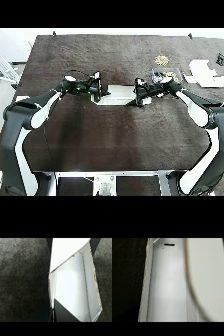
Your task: Fold the box and place the chain.
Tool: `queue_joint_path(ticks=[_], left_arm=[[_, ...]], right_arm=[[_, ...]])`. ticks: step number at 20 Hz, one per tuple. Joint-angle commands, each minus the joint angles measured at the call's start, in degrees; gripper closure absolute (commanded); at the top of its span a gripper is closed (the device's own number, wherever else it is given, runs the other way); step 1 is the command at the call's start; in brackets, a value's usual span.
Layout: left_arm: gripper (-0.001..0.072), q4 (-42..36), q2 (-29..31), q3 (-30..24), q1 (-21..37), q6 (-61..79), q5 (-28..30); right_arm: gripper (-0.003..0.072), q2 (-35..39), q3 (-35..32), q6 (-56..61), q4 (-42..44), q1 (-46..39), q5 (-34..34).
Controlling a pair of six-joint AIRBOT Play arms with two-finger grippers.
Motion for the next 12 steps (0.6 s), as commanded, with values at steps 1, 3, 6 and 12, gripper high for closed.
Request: queue_joint_path(ticks=[1,3,6,12], left_arm=[[0.0371,-1.81,0.04,0.0,0.07,0.0,0.35],[0.0359,-2.21,0.11,0.04,0.07,0.02,0.44],[0.0359,-2.21,0.24,0.37,0.17,0.04,0.07],[0.035,-7.54,0.28,0.44,3.28,0.02,-7.69]], right_arm=[[0.0102,-0.04,-0.02,0.04,0.02,0.02,-0.04],[0.0102,-0.04,-0.02,0.04,0.02,0.02,-0.02],[0.0102,-0.04,-0.02,0.04,0.02,0.02,-0.04],[0.0103,-0.04,-0.02,0.04,0.02,0.02,-0.04]])
